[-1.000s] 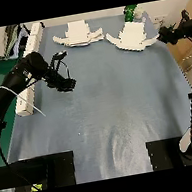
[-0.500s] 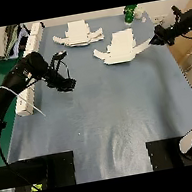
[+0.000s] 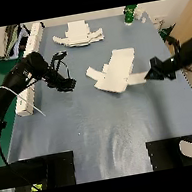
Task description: Fold the box.
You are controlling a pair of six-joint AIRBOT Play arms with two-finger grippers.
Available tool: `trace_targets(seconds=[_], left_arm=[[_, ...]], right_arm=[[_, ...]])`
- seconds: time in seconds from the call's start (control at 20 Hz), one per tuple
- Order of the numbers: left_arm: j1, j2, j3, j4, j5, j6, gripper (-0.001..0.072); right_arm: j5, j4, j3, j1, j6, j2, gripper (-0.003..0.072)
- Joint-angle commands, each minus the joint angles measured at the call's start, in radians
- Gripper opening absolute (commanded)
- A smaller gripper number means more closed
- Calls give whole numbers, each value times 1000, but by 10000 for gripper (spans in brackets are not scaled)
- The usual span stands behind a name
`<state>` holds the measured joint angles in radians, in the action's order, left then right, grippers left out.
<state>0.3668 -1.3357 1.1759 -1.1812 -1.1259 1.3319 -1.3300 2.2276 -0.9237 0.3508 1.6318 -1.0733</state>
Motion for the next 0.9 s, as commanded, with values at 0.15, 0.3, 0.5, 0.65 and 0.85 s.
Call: trace_targets(seconds=[0.15,0.3,0.5,0.65,0.85], left_arm=[[0,0,1,0,0,0,11],[0,0,1,0,0,0,11],[0,0,1,0,0,0,12],[0,0,1,0,0,0,11],[0,0,1,0,0,0,11]], right_arm=[[0,-93,311,-16,-125,351,-5],[31,-103,322,-16,-125,325,-4],[138,-104,322,-16,-120,245,0],[178,-104,322,-16,-91,178,273],[198,-104,322,-16,-68,122,297]])
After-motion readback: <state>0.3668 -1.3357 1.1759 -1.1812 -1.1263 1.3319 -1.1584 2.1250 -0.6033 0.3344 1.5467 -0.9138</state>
